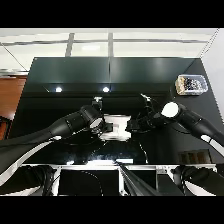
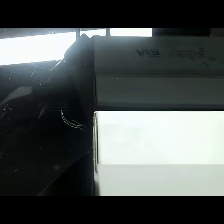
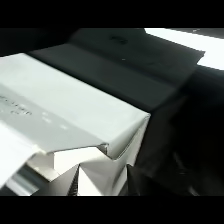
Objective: Fold the box and place the chain.
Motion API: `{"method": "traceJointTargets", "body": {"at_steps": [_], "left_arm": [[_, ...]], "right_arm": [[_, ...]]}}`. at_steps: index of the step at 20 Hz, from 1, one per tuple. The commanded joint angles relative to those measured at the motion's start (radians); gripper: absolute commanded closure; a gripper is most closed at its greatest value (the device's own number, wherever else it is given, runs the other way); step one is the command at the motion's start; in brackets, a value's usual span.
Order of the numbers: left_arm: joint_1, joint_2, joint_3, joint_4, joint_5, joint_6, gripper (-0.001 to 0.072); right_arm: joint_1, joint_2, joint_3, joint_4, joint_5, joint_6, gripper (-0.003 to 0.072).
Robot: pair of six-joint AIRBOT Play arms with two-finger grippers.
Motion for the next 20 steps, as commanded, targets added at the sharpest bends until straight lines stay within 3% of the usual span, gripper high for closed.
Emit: {"method": "traceJointTargets", "body": {"at_steps": [1, 5, 11, 20], "left_arm": [[0.000, 0.000, 0.001, 0.000, 0.000, 0.000, 0.0685], [0.000, 0.000, 0.001, 0.000, 0.000, 0.000, 0.0685], [0.000, 0.000, 0.001, 0.000, 0.000, 0.000, 0.0685], [0.000, 0.000, 0.001, 0.000, 0.000, 0.000, 0.0685]], "right_arm": [[0.092, -0.026, 0.064, -0.194, -0.033, 0.157, 0.0369], [0.192, -0.101, 0.146, -0.347, -0.027, 0.330, 0.0370], [0.290, -0.180, 0.247, -0.592, 0.077, 0.607, 0.0369], [0.310, -0.228, 0.248, -0.599, 0.096, 0.750, 0.0370]]}}
